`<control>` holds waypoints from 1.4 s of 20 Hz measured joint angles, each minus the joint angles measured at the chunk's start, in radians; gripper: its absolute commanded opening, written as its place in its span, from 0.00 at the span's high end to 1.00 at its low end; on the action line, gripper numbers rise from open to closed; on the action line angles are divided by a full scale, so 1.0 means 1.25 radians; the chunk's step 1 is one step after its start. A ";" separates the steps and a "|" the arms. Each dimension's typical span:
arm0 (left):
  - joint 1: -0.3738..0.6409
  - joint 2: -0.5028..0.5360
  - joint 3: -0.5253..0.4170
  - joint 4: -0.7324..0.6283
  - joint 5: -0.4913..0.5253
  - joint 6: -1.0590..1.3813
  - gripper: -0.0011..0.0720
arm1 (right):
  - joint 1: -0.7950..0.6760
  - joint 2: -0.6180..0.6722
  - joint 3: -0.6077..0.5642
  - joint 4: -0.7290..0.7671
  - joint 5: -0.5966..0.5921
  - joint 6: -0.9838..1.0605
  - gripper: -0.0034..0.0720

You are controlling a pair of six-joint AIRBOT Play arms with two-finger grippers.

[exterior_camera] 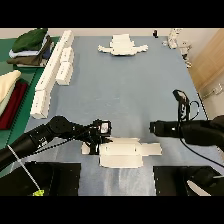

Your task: Fold the box.

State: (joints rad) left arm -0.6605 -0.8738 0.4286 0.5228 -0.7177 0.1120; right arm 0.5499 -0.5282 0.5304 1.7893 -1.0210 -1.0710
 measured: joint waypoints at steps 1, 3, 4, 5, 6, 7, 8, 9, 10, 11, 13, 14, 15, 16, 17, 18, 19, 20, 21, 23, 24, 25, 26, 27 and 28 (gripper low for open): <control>0.000 0.000 0.000 0.000 0.000 0.000 0.97 | 0.052 0.023 -0.001 -0.002 -0.026 0.037 0.95; 0.000 0.000 0.000 0.000 0.000 0.000 0.97 | 0.167 0.056 -0.006 -0.015 -0.064 0.112 0.96; 0.000 0.000 0.000 0.000 0.000 0.000 0.97 | 0.228 0.065 -0.009 -0.023 -0.076 0.143 0.95; 0.000 0.000 0.000 0.000 0.000 0.000 0.97 | 0.294 0.068 -0.014 -0.030 -0.084 0.170 0.95; 0.000 0.000 -0.002 0.000 0.001 0.000 0.97 | 0.371 0.065 -0.022 -0.042 -0.088 0.191 0.95; 0.000 0.000 -0.001 0.000 0.000 0.000 0.97 | 0.452 0.056 -0.032 -0.062 -0.084 0.208 0.95; 0.000 0.000 -0.001 0.000 0.000 0.000 0.97 | 0.527 0.041 -0.042 -0.088 -0.067 0.217 0.92; 0.000 0.000 -0.001 0.000 0.000 0.000 0.97 | 0.606 0.019 -0.052 -0.127 -0.041 0.222 0.67; 0.000 0.000 -0.001 0.000 0.000 0.000 0.97 | 0.672 -0.007 -0.058 -0.169 -0.019 0.219 0.29; 0.000 0.000 -0.001 0.000 0.000 0.000 0.97 | 0.728 -0.036 -0.063 -0.220 0.000 0.214 0.11; 0.000 0.000 -0.001 0.000 0.001 0.000 0.97 | 0.808 -0.103 -0.068 -0.320 0.032 0.196 0.08; 0.000 0.000 -0.001 0.000 0.001 0.000 0.97 | 0.832 -0.132 -0.070 -0.356 0.044 0.179 0.08; 0.000 0.000 -0.001 0.000 0.001 0.000 0.97 | 0.850 -0.163 -0.071 -0.388 0.054 0.163 0.08; 0.000 0.000 -0.001 0.000 0.001 0.000 0.97 | 0.861 -0.188 -0.071 -0.417 0.059 0.152 0.08; 0.000 0.000 -0.001 0.000 0.001 0.000 0.97 | 0.871 -0.212 -0.072 -0.443 0.065 0.143 0.09; 0.000 0.000 -0.001 0.000 0.001 0.000 0.97 | 0.877 -0.231 -0.073 -0.467 0.069 0.137 0.09; 0.000 0.000 -0.001 0.000 0.002 0.000 0.97 | 0.881 -0.246 -0.073 -0.493 0.070 0.137 0.09; 0.000 0.000 -0.001 0.000 0.002 0.000 0.97 | 0.882 -0.257 -0.073 -0.517 0.071 0.138 0.09; 0.000 0.000 -0.001 0.000 0.002 0.000 0.97 | 0.882 -0.265 -0.073 -0.540 0.071 0.142 0.09; 0.000 0.000 -0.001 0.000 0.002 0.000 0.97 | 0.878 -0.275 -0.073 -0.574 0.071 0.154 0.09; 0.000 0.000 -0.001 0.000 0.002 0.000 0.97 | 0.873 -0.278 -0.073 -0.587 0.069 0.164 0.09; 0.000 0.000 -0.001 0.000 0.002 0.000 0.97 | 0.869 -0.280 -0.072 -0.598 0.066 0.171 0.09; 0.000 0.000 -0.001 0.000 0.002 0.000 0.97 | 0.865 -0.282 -0.068 -0.607 0.061 0.179 0.09; 0.000 0.000 -0.001 0.000 0.002 0.000 0.97 | 0.862 -0.282 -0.060 -0.614 0.055 0.189 0.09; 0.000 0.000 -0.001 0.000 0.002 0.000 0.97 | 0.861 -0.283 -0.049 -0.620 0.045 0.200 0.09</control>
